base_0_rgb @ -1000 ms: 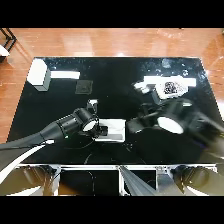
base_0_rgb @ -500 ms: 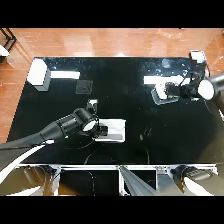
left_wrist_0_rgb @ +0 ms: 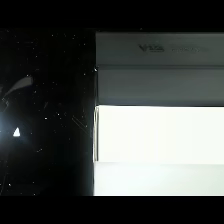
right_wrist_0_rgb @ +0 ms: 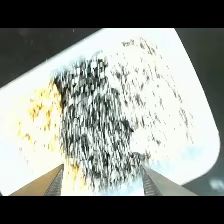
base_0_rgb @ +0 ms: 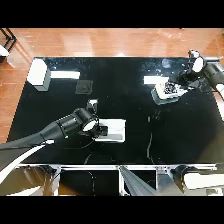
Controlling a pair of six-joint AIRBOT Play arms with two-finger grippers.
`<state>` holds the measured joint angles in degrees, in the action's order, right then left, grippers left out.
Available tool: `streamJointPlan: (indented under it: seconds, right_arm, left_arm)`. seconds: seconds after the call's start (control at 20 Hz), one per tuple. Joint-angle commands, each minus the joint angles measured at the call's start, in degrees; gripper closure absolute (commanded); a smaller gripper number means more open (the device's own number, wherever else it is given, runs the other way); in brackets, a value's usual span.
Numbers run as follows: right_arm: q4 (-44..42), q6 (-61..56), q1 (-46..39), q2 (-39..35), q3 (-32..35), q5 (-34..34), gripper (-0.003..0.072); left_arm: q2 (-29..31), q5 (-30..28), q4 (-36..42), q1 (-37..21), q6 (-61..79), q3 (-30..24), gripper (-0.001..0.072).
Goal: Fold the box and place the chain.
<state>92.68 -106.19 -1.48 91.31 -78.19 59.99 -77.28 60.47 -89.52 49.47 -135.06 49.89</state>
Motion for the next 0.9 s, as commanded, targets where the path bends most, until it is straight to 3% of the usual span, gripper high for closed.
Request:
streamJointPlan:
  seconds: [0.0,0.4,0.65,0.85]
  right_arm:
    - [-0.57,0.59,-0.63,5.44,-3.63,0.22,0.0161]
    - [-1.86,0.63,-0.61,7.17,-4.72,0.11,0.0161]
    - [-1.84,2.97,-0.59,7.17,-10.49,4.02,0.0161]
    - [-1.88,3.23,-0.24,8.15,-10.56,7.23,0.0161]
  left_arm:
    - [-0.02,0.02,0.04,0.00,0.07,0.00,0.0691]
    - [-0.02,0.00,0.02,0.00,0.07,0.00,0.0691]
    - [-0.02,-0.04,0.00,0.00,0.07,0.00,0.0691]
    - [-0.02,-0.11,0.00,0.00,0.07,0.00,0.0691]
